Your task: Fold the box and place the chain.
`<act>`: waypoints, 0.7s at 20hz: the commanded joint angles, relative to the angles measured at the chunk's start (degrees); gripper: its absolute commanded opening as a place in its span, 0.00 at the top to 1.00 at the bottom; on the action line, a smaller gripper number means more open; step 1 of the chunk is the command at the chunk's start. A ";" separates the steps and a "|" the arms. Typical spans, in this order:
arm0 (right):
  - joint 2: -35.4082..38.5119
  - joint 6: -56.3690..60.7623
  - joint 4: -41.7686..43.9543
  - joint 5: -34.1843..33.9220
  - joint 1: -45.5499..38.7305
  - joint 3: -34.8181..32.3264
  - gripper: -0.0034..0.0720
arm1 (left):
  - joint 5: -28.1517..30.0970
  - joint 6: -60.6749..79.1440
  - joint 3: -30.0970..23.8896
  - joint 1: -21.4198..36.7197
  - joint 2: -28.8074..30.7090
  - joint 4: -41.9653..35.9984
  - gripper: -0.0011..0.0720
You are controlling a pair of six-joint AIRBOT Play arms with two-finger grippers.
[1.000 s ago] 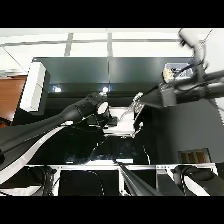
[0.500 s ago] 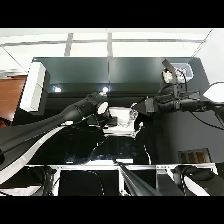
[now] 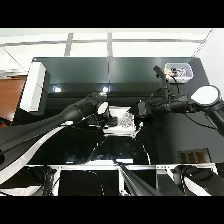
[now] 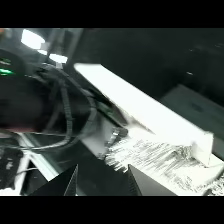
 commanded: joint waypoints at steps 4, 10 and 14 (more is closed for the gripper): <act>1.79 -1.95 -7.48 10.64 -12.66 -0.02 0.45 | 0.07 0.04 0.00 0.00 -0.02 0.04 0.95; 6.14 -21.35 -10.78 4.72 -17.00 -12.76 0.00 | 0.09 0.04 0.00 0.00 -0.02 0.04 0.95; 6.14 -43.93 -11.45 -10.54 -6.93 -22.32 0.00 | 0.04 0.04 0.00 0.00 -0.02 0.04 0.95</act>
